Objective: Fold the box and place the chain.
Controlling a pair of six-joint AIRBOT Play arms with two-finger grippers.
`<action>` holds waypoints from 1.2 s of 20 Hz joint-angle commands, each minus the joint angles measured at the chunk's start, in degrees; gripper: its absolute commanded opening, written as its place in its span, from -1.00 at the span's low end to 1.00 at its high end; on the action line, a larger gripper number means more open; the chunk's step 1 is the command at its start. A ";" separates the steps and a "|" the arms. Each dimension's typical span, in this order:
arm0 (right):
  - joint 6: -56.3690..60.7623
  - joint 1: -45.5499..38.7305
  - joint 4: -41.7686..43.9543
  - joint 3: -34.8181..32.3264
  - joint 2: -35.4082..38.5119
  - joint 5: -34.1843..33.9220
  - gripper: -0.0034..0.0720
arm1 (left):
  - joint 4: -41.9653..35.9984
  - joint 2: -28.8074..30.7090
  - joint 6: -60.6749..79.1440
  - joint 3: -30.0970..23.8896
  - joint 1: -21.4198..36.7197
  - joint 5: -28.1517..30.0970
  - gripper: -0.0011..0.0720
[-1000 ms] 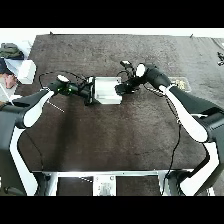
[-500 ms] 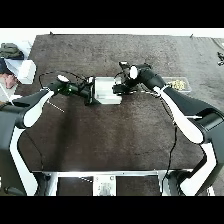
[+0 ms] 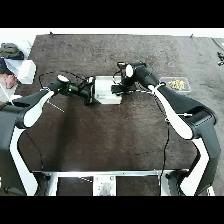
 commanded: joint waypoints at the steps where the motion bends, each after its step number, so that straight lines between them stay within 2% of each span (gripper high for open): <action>1: 1.97 0.46 -1.25 0.63 -0.87 1.42 0.11 | 0.00 -0.02 0.02 -0.02 0.00 0.00 0.15; 16: 7.54 1.64 -5.25 0.66 -1.40 -0.96 0.08 | 0.00 -0.02 0.02 -0.02 0.00 0.00 0.15; 17: 7.54 1.75 -5.25 0.66 -1.44 -0.90 -0.10 | 0.00 0.00 0.02 -0.02 0.00 0.00 0.16; 18: 7.54 1.95 -5.35 0.66 -1.44 -0.94 -0.17 | 0.00 0.00 0.02 -0.02 0.00 0.00 0.15; 24: 8.59 2.10 -5.92 0.66 -1.46 -0.76 -0.17 | 0.00 0.00 0.02 -0.02 0.00 0.00 0.15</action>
